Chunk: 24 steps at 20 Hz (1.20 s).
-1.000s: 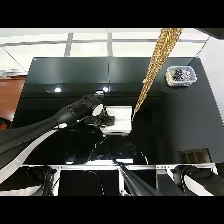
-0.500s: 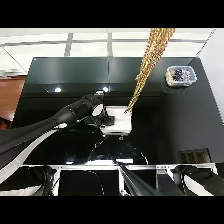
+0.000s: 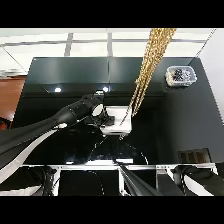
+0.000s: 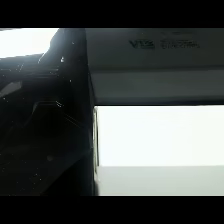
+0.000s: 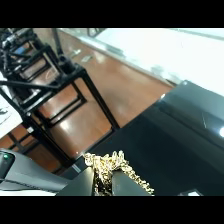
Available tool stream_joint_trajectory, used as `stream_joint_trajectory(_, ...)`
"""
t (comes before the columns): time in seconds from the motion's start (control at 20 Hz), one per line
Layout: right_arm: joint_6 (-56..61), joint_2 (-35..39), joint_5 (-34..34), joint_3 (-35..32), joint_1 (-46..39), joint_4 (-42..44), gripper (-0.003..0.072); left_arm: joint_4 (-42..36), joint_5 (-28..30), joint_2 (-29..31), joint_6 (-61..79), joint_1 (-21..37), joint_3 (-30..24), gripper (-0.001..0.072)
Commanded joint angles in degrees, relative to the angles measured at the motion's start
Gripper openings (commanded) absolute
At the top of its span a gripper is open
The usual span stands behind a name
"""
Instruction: Fold the box and place the chain.
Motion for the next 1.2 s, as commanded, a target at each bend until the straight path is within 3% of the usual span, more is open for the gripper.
stream_joint_trajectory(0.0, 0.00, -0.04, 1.73, -3.08, 2.19, -4.26, 0.0004, 0.00, -0.02, 0.00, 0.02, 0.02, 0.04, 0.0027)
stream_joint_trajectory(0.15, 0.63, -0.04, 3.50, -9.07, 6.03, -11.37, 0.0004, 0.00, 0.00, 0.00, 0.02, 0.02, 0.04, 0.0027)
stream_joint_trajectory(0.55, 0.61, -0.04, 3.02, -26.05, 7.96, -13.14, 0.0005, 0.00, 0.04, 0.00, 0.00, 0.02, 0.04, 0.0027)
stream_joint_trajectory(0.85, 4.31, -0.07, -14.23, -48.81, 13.86, -23.74, 0.0008, 0.00, 0.76, 0.00, 0.02, 0.02, 0.04, 0.0027)
stream_joint_trajectory(1.15, 6.62, -0.11, -27.98, -60.41, 15.32, -20.94, 0.0010, 0.02, 1.29, 0.00, 0.02, 0.02, 0.04, 0.0027)
